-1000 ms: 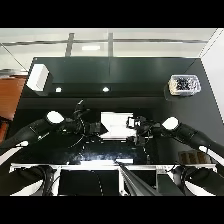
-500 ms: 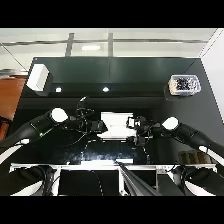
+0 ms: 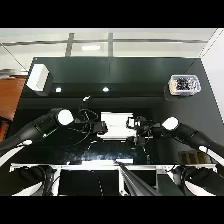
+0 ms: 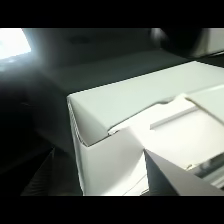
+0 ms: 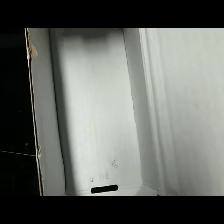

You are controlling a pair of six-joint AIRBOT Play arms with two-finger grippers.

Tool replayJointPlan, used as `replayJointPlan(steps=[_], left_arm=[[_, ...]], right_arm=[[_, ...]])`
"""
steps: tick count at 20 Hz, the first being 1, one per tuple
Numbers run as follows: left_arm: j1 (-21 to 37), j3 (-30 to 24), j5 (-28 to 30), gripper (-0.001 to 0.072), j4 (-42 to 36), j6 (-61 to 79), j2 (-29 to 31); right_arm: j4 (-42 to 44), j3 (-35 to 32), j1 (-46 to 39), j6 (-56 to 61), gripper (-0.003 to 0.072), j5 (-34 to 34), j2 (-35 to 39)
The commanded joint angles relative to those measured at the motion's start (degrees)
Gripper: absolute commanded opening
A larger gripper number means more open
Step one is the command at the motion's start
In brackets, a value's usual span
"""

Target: Fold the box and place the chain.

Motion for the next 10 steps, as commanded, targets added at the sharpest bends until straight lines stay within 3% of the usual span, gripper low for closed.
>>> replayJointPlan(steps=[1, 10], left_arm=[[-2.8, 1.9, 0.1, 0.0619, 8.8, -8.4, 0.0], [-3.9, 2.6, -0.7, 0.0619, 10.4, -13.1, -2.1]], right_arm=[[0.0, 0.0, 0.0, 0.0, 0.0409, 0.0, 0.0], [0.0, 0.0, 0.0, 0.0, 0.0409, 0.0, 0.0]])
